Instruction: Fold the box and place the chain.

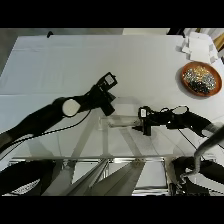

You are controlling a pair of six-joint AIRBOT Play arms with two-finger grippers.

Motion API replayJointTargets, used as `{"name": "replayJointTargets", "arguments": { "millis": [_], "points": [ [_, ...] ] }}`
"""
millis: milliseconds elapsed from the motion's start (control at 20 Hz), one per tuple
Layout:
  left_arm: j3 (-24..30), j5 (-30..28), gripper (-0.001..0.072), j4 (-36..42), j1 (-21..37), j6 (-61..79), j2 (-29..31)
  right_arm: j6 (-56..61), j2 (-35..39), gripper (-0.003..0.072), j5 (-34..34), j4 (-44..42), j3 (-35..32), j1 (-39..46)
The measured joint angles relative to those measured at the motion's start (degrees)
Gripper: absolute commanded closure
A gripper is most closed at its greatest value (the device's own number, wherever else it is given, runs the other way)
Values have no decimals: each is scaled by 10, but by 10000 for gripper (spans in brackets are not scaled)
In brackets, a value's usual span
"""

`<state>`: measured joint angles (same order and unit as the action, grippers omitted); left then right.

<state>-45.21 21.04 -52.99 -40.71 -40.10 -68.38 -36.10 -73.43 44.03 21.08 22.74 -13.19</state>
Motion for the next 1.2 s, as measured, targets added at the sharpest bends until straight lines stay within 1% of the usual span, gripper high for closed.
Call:
{"name": "replayJointTargets", "arguments": {
  "millis": [100,200,350,450,600,900,1000,1200],
  "points": [
    [0,43,702,-44,15,9,39,0,0,273,0,0,0,0],
    [0,107,707,-79,28,16,65,0,0,273,0,0,0,0],
    [1,207,707,-103,33,34,73,0,0,273,0,-1,0,0],
    [4,242,707,-110,26,43,65,0,0,273,0,-1,0,0],
    [7,262,707,-114,5,65,42,0,0,273,0,-1,0,0],
    [10,245,707,-125,-10,98,-18,0,0,273,1,-1,0,0],
    [12,256,706,-133,-1,100,-28,0,0,273,1,-1,0,0],
    [29,271,699,-145,38,105,-36,0,0,273,1,-1,0,0]
  ]
}}
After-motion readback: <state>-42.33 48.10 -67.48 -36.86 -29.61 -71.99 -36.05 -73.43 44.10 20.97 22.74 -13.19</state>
